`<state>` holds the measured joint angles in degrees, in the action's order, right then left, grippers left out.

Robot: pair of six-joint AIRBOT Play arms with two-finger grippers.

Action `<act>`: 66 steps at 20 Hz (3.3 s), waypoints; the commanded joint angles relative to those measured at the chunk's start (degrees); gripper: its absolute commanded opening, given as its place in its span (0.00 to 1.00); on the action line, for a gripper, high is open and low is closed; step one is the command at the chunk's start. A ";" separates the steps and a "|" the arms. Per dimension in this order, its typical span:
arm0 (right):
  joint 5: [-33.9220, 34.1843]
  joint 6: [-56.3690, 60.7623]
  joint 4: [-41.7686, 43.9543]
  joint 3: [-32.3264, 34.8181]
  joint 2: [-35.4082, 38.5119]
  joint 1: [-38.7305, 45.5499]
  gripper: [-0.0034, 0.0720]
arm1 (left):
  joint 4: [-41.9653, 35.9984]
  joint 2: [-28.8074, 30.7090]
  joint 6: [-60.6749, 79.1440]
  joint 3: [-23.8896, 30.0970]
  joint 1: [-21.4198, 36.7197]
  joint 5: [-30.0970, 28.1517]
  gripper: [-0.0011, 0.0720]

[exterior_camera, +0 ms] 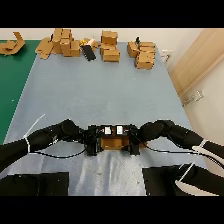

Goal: Fold the box.

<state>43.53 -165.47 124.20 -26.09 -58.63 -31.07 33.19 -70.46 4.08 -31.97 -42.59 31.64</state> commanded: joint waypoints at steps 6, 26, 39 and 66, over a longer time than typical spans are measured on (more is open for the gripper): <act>0.09 0.00 0.07 -0.02 0.02 0.00 0.73 | 0.02 -0.04 0.00 0.00 0.07 -0.13 0.65; 12.57 20.17 -19.65 -1.22 12.07 1.11 1.00 | 0.02 -0.02 0.00 0.00 0.07 -0.13 0.65; 22.84 83.93 0.87 -0.83 43.01 1.09 0.95 | 0.02 -0.02 0.00 0.00 0.07 -0.13 0.65; 17.35 45.35 21.53 -13.57 -16.70 17.03 0.04 | 0.02 -0.02 0.00 0.00 0.07 -0.15 0.65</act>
<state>60.75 -117.80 145.64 -39.33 -71.96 -14.31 33.21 -70.52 4.05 -31.99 -42.57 31.48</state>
